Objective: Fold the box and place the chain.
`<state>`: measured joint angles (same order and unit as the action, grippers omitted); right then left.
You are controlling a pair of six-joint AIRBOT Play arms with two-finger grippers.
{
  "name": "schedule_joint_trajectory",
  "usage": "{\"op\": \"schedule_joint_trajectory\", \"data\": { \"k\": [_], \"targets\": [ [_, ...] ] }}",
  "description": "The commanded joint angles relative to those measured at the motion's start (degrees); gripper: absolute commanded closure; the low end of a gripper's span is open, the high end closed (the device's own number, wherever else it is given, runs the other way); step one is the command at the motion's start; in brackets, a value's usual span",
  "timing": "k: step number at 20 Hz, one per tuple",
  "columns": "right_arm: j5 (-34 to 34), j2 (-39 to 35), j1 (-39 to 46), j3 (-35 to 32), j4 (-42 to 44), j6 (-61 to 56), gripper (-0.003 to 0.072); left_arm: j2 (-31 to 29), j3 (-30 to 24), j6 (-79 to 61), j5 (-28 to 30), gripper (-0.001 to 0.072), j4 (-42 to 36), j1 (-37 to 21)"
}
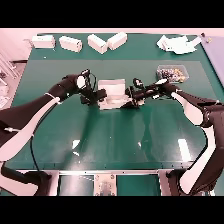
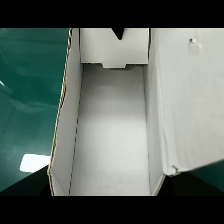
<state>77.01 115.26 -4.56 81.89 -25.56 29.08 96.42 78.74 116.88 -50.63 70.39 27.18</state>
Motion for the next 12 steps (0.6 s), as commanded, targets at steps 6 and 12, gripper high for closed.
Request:
{"op": "schedule_joint_trajectory", "data": {
  "k": [6, 12],
  "targets": [
    [0.0, 0.0, 0.0, 0.0, 0.0, 0.0, 0.0108, 4.6, 8.6, 3.9, -9.0, 0.0266, 4.9, 1.3],
    [0.0, 0.0, 0.0, 0.0, 0.0, 0.0, 0.0108, 7.1, 11.9, 6.8, -14.1, 0.0265, 8.8, 2.5]
  ]
}}
